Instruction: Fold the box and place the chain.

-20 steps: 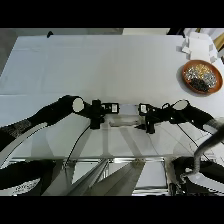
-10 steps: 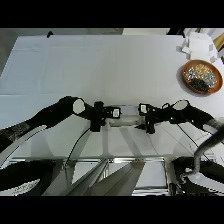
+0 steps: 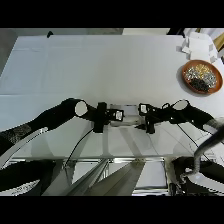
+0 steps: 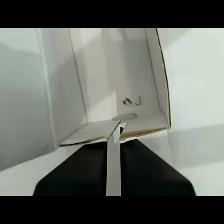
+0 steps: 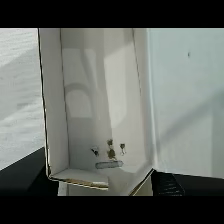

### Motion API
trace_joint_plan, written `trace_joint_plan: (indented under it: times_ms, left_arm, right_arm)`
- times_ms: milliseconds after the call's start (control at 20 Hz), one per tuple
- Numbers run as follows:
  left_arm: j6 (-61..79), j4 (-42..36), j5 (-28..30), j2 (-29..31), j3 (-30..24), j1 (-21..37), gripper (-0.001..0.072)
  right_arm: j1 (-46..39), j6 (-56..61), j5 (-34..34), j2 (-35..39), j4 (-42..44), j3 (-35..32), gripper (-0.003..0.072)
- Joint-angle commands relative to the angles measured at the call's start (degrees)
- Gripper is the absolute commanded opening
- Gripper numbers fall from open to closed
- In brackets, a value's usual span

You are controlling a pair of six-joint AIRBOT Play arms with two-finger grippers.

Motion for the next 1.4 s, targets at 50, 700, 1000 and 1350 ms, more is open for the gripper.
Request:
trace_joint_plan:
  times_ms: [50, 700, 1000, 1350]
  left_arm:
    - [0.09, -3.5, 4.02, -0.02, 0.0, -1.33, 0.0081]
    - [-0.04, -3.58, 4.02, -2.23, 0.0, -3.56, 0.0301]
    - [-8.02, -3.06, 0.87, 0.44, 0.02, -2.43, 0.0007]
    - [-34.69, 2.23, -11.56, 16.09, 0.02, 6.23, 0.0004]
  right_arm:
    - [-0.02, 0.0, -0.02, -0.02, 0.0, -0.02, 0.0398]
    - [-0.02, 0.0, 0.0, -0.02, 0.0, -0.02, 0.0398]
    - [-0.02, 0.0, 0.0, -0.02, 0.0, -0.02, 0.0398]
    - [-0.02, 0.0, 0.0, -0.02, 0.0, -0.02, 0.0398]
